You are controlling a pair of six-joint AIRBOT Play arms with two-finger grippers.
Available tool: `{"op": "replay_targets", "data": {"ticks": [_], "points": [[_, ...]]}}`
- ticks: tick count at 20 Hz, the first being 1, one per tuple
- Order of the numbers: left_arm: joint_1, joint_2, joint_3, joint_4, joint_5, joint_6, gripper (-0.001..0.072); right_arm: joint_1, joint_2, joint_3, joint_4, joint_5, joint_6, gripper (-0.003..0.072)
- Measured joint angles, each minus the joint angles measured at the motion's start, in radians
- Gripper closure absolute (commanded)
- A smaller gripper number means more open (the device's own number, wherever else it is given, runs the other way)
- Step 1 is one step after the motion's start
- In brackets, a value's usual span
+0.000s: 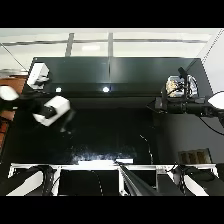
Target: Fold the box and place the chain.
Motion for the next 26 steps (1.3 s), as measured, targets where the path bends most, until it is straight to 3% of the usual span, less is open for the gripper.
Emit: {"op": "replay_targets", "data": {"ticks": [4,7,16,26], "points": [[0.29,-0.043,0.004,-0.046,0.106,0.038,0.027,0.0,0.0,0.0,-0.011,-0.011,0.001,0.0666],[0.372,-0.117,0.039,-0.072,0.184,0.074,0.027,0.0,0.0,0.0,-0.019,-0.016,0.014,0.0666],[0.368,-0.316,0.177,-0.209,0.273,0.142,0.027,0.0,0.0,0.0,-0.027,-0.048,0.061,0.0666],[0.341,-0.358,0.188,-0.248,0.294,0.158,0.0269,0.0,0.0,0.0,-0.046,-0.064,0.066,0.0666]]}}
